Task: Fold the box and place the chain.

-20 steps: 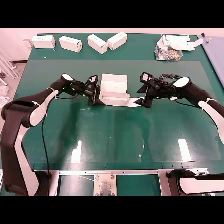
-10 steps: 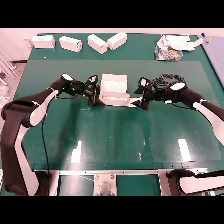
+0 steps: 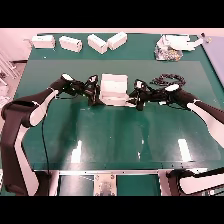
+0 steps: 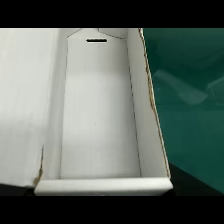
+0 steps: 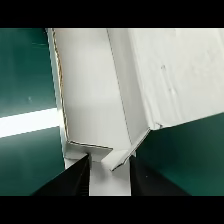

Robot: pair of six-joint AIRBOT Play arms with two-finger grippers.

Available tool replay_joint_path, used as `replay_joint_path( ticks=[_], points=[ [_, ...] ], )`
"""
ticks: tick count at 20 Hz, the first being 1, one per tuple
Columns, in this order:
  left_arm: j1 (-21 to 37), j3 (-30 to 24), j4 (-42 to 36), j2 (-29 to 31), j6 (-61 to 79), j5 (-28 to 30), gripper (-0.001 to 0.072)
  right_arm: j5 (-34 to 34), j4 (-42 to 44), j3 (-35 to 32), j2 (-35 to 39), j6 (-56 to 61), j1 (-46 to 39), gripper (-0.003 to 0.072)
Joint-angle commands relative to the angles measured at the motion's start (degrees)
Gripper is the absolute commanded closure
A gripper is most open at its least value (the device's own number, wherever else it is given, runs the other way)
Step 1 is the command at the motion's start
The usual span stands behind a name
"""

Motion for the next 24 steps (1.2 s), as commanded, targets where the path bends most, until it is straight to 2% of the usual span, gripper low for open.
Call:
replay_joint_path(
  ticks=[1, 2, 6, 11, 13, 15, 17, 18, 19, 21, 24],
  points=[
    [0.07, 0.07, 0.02, 0.02, 0.02, -0.04, 0.0363, 0.07, 0.52, 0.04, -0.35, -0.52, 0.57, 0.044],
    [0.07, 0.07, 0.02, 0.02, 0.02, -0.04, 0.0363, 0.07, 0.59, 0.07, -0.35, -0.52, 0.61, 0.0473],
    [0.07, 0.07, 0.02, 0.02, 0.02, -0.04, 0.0363, 0.07, 4.63, 0.09, -0.35, -4.9, 2.1, 0.0473],
    [0.07, 0.07, 0.02, 0.02, 0.02, -0.09, 0.0363, 0.72, 4.61, 2.6, -3.26, -5.16, 2.71, 0.0471],
    [0.07, 0.07, 0.02, 0.02, 0.02, -0.09, 0.0363, 2.69, 4.15, 4.46, -4.42, -4.96, 2.69, 0.0419],
    [0.07, 0.07, 0.02, 0.02, 0.0, -0.11, 0.0363, 2.89, 4.15, 6.03, -5.42, -4.98, 2.69, 0.0411],
    [0.07, 0.07, 0.02, 0.02, -0.02, -0.11, 0.0363, 3.85, 4.07, 7.69, -6.75, -4.96, 2.69, 0.0365],
    [0.07, 0.07, 0.02, 0.02, -0.02, -0.13, 0.0363, 5.84, 3.63, 8.76, -7.65, -4.79, 2.69, 0.0198],
    [0.07, 0.07, 0.02, 0.02, -0.02, -0.11, 0.0363, 7.93, 2.6, 9.94, -8.48, -4.68, 2.69, 0.0162],
    [0.07, 0.07, 0.02, 0.02, -0.02, -0.09, 0.0363, 9.22, 0.74, 11.63, -9.64, -4.33, 2.69, 0.0123],
    [0.07, 0.07, 0.04, 0.02, -0.02, -0.04, 0.0363, 9.31, -0.85, 12.79, -10.1, -4.24, 2.69, 0.0117]
  ],
)
